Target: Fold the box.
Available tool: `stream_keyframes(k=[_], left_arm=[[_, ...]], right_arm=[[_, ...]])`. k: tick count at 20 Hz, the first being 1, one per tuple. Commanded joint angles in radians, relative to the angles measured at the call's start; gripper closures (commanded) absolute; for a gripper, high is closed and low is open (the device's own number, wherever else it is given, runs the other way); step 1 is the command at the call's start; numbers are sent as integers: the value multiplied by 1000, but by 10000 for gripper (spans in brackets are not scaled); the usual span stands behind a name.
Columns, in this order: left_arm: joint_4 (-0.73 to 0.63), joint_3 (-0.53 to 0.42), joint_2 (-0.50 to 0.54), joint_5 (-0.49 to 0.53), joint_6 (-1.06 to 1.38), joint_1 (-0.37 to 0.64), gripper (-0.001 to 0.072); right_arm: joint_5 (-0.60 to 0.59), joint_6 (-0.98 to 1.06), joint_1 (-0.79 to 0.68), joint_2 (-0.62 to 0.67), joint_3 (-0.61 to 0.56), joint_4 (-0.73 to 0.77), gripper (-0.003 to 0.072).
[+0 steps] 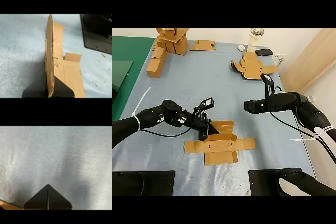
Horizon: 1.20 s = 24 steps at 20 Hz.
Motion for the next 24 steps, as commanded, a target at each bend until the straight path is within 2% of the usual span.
stream_keyframes(k=[1, 5, 21, 24], left_arm=[[-15, -21, 0, 1, 16, 8, 697], [-61, -42, 0, 0, 57, 7, 697], [-3, -55, 0, 0, 47, -5, 695], [-4, -55, 0, -2, 47, -5, 695]], right_arm=[[10, 0, 2, -1, 0, 0, 681], [21, 0, 2, -1, 0, 0, 681], [22, 0, 2, -1, 0, -1, 681], [-31, -40, 7, 1, 0, -2, 682]])
